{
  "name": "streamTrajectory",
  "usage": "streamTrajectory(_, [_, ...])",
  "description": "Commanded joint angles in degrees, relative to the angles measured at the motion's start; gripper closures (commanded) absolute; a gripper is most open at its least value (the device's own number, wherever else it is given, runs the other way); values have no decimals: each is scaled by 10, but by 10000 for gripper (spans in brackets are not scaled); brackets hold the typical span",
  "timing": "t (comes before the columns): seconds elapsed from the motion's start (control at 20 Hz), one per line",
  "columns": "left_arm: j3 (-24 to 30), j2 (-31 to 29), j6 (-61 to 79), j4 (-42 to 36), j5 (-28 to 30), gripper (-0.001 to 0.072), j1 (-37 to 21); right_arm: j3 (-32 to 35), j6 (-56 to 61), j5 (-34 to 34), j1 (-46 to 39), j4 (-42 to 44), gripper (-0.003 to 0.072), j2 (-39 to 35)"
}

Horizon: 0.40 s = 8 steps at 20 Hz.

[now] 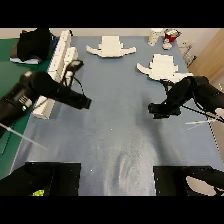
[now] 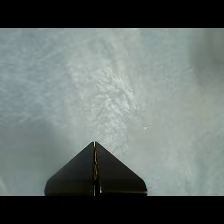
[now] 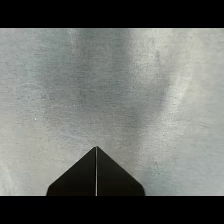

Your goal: Fold the box.

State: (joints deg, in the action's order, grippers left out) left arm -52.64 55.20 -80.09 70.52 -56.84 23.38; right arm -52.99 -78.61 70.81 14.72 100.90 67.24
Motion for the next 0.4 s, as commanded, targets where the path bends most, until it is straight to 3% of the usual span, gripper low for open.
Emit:
streamTrajectory(0.0, [89,-24,-31,1,89,697,72,0,0,0,0,0,682,0])
streamTrajectory(0.35, [90,-16,-37,-3,88,697,77,0,0,0,0,0,682,0])
